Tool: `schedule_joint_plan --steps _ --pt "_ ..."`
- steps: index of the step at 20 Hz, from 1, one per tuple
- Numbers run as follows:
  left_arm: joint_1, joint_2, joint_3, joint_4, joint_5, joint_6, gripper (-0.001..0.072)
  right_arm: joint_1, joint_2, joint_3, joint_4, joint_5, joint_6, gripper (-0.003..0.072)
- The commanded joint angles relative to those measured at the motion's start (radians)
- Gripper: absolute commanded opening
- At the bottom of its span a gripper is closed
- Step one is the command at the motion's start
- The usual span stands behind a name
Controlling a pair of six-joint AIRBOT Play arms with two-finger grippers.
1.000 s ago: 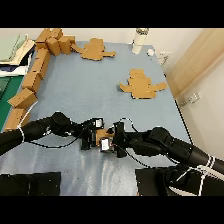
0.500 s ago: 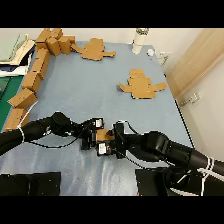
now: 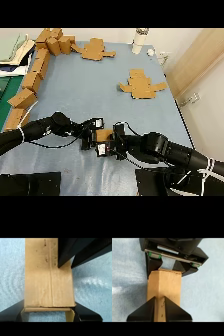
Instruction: Fold the box.
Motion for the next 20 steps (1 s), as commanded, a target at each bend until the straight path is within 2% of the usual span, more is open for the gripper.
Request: schedule_joint_plan --steps 1,4,6,7,14,16,19,20 --pt "0.000 0.000 0.001 0.000 0.000 0.000 0.0467 0.007 0.000 0.000 0.008 -0.006 0.002 0.0157" --pt "0.000 0.000 0.001 0.000 0.000 0.000 0.0467 0.007 0.002 0.002 0.009 -0.006 0.001 0.0177" --pt "0.000 0.000 0.001 0.000 0.000 0.000 0.0467 0.007 0.008 0.002 0.011 -0.002 0.002 0.0427" --pt "0.000 0.000 0.001 0.000 0.000 0.000 0.0467 0.007 0.006 0.002 0.013 -0.002 0.002 0.0450" --pt "0.000 0.000 0.001 0.000 -0.001 0.000 0.0467 0.006 -0.032 0.001 0.020 0.014 0.040 0.0454" --pt "0.000 0.000 0.001 0.000 0.000 0.000 0.0467 0.006 -0.032 0.002 0.016 0.020 0.039 0.0535" --pt "0.000 0.000 0.001 0.000 0.000 0.000 0.0467 0.007 -0.032 0.006 0.009 0.021 0.039 0.0514" --pt "0.000 0.000 0.001 0.000 0.000 0.000 0.0467 0.007 -0.032 0.006 -0.001 0.021 0.039 0.0464"
